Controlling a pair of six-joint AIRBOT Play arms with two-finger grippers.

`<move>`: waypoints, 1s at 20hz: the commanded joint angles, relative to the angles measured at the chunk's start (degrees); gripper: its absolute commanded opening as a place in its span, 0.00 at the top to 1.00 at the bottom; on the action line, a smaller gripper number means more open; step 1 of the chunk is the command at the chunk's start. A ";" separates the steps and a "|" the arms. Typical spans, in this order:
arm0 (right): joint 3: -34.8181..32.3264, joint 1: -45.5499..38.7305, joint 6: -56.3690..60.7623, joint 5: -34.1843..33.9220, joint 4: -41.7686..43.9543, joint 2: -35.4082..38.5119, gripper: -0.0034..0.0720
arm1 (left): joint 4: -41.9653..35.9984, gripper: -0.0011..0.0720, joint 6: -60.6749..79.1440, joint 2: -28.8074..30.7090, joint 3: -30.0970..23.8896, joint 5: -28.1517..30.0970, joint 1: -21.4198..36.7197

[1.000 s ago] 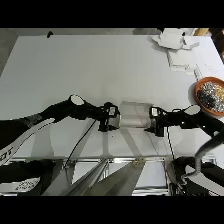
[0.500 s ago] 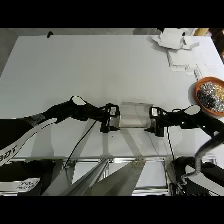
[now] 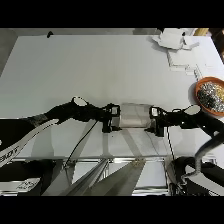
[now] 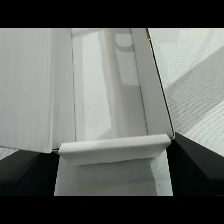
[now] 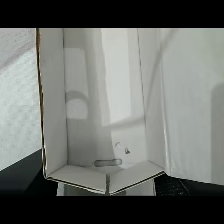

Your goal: Fold the box and place the chain.

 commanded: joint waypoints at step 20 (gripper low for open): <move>0.00 -0.02 -0.02 0.02 0.02 0.04 0.41 | 6.34 0.56 -8.22 0.33 0.02 3.72 -3.17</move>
